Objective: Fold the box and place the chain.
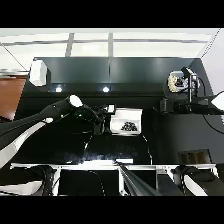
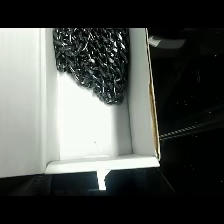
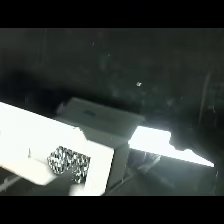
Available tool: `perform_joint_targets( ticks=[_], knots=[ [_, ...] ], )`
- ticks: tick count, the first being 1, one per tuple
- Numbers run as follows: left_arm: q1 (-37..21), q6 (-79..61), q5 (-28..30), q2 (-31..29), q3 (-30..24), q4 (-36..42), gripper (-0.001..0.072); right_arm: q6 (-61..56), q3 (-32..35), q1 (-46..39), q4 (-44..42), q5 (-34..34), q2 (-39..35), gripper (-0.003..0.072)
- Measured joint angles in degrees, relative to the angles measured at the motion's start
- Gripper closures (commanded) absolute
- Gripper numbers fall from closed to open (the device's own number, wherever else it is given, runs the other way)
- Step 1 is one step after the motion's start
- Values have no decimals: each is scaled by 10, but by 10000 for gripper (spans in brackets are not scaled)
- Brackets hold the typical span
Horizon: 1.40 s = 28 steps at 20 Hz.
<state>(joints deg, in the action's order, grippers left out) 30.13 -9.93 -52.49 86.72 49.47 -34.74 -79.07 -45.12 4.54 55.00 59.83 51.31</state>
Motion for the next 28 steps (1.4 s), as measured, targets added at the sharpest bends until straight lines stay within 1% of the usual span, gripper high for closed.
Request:
perform_joint_targets(
  ticks=[3, 5, 8, 11, 15, 19, 22, 23, 24, 28],
  knots=[
    [1, 0, 5, 0, 0, -2, 170, 10, -10, 15, -14, -37, 28, -34],
    [2, 0, 8, 0, 0, -2, 170, 29, -22, 29, -32, -57, 61, -34],
    [2, 1, 10, 0, 0, -2, 170, 93, -32, 54, -43, -66, 118, -34],
    [2, 1, 11, 0, 0, -4, 170, 236, -37, 75, -49, -45, 147, -34],
    [2, 1, 12, 0, 0, -3, 170, 383, -44, 85, -50, 12, 137, -34],
    [2, 1, 13, 0, 0, -3, 170, 448, -40, 97, -56, 55, 123, -34],
    [2, 1, 13, 0, 0, -4, 170, 488, -26, 120, -60, 57, 120, -34],
    [2, 1, 13, 0, 0, -4, 170, 501, -21, 128, -60, 55, 119, 99],
    [2, 1, 13, 0, 0, -4, 170, 511, -18, 134, -61, 49, 119, 205],
    [2, 1, 13, 0, 0, -4, 170, 536, -11, 148, -62, 39, 118, 205]
  ],
)
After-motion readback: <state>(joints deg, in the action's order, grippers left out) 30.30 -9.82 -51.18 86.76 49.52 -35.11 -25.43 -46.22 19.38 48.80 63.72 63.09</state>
